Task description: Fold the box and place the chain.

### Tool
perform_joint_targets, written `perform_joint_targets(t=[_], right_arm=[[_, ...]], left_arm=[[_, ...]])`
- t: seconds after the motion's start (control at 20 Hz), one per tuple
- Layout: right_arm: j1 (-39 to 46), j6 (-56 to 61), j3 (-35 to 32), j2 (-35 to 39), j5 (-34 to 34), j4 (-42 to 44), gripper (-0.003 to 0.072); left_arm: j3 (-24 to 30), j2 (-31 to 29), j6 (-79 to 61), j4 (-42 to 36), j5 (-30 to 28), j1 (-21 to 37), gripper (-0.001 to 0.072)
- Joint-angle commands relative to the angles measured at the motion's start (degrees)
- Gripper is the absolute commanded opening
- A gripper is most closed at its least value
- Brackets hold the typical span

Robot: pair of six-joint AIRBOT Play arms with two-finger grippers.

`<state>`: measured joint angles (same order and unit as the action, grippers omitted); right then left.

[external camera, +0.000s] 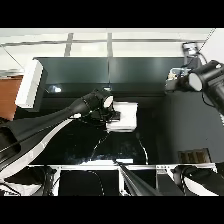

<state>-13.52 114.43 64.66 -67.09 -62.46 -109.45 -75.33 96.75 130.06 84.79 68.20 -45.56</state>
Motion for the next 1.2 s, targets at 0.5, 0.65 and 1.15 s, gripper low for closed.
perform_joint_targets(t=[0.5,0.65,1.15], right_arm=[[24.61,3.89,56.76,-52.65,-17.51,11.43,0.072],[26.56,8.37,56.87,-54.9,-17.44,14.49,0.0664],[28.55,7.17,55.6,-55.8,-10.47,18.47,0.0045]], left_arm=[[0.02,0.04,0.0,0.0,-0.04,0.0,0.0028],[0.02,0.04,0.0,0.0,0.0,0.0,0.0028],[0.0,0.04,0.0,0.0,-0.02,0.0,0.0028]])
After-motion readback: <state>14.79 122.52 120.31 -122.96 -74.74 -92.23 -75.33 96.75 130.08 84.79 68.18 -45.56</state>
